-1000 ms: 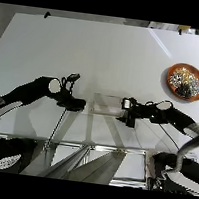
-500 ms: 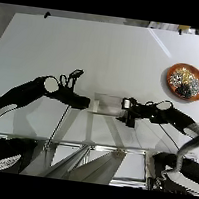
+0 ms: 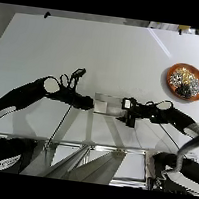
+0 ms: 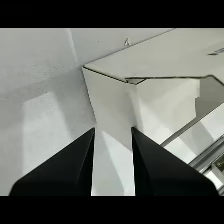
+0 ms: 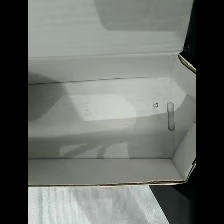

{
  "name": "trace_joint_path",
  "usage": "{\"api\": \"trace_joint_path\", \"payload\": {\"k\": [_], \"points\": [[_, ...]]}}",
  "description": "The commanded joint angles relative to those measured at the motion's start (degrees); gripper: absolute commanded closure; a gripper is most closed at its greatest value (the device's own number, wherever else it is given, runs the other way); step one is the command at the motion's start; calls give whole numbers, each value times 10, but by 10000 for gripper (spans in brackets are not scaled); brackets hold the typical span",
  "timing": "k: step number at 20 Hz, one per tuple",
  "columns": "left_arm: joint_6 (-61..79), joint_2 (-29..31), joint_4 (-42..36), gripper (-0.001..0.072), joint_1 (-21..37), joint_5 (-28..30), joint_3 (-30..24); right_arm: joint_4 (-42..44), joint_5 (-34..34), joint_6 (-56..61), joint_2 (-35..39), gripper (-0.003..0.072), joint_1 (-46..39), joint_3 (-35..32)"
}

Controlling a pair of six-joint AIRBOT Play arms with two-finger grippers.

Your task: Fold the box and place the chain.

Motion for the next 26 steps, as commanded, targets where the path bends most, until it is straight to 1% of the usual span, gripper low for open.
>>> {"api": "trace_joint_path", "payload": {"k": [1, 3, 6, 10, 16, 20, 24, 26], "points": [[3, 0, -14, 428, -4, 7, 1, 0, -1, 0, 0, 278, 0, 0], [3, 1, -10, 428, -4, 6, 1, 0, -1, 0, 0, 278, 0, 0], [-2, 2, 25, 439, 5, -5, 2, 0, -1, 0, 0, 278, 0, 0], [-47, 10, 67, 439, 16, -13, 5, 0, -1, 0, 0, 278, 0, 0], [-63, 31, 83, 439, 25, -14, 5, 0, -1, 0, 0, 278, 1, 0], [-63, 32, 78, 436, 14, -37, 22, 0, -1, 0, 0, 278, 0, 0], [-63, 19, 75, 433, -12, -34, 44, 0, -1, 0, 0, 278, 0, 0], [-63, 5, 77, 400, -23, -34, 47, 0, -1, 0, 0, 278, 0, 0]]}}
